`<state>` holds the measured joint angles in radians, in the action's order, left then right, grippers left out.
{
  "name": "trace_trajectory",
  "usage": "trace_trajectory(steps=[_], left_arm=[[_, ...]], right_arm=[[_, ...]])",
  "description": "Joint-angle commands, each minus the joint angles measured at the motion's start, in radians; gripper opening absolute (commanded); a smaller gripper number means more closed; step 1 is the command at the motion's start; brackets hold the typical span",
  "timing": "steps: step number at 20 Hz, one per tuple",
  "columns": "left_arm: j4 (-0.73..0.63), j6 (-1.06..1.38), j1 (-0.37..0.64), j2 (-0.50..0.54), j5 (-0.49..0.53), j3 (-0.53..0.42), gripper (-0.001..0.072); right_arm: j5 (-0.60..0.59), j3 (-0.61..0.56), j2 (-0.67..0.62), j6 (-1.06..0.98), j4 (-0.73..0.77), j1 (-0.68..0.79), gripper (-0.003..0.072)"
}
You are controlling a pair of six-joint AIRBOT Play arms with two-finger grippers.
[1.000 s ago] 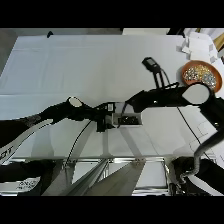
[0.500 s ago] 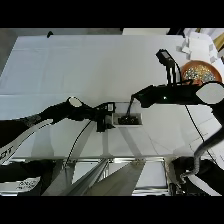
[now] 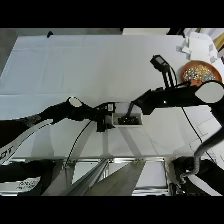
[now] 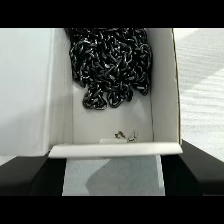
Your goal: Fold the box and place the chain.
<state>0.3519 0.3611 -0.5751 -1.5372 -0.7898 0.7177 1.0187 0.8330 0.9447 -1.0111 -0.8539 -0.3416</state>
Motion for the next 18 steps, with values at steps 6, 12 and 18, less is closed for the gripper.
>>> trace_trajectory(steps=[6, 12, 18], left_arm=[[0.000, 0.000, 0.000, 0.001, 0.000, 0.000, 0.0204], [0.000, 0.000, 0.000, 0.001, 0.000, 0.000, 0.0204], [0.000, 0.000, 0.000, 0.001, 0.000, 0.000, 0.0204]], right_arm=[[0.106, 0.000, 0.170, 0.087, -0.115, -0.082, 0.0142], [0.094, 0.023, 0.156, 0.097, -0.142, -0.097, 0.0140], [0.091, 0.204, 0.156, 0.297, 0.062, -0.005, 0.0099]])
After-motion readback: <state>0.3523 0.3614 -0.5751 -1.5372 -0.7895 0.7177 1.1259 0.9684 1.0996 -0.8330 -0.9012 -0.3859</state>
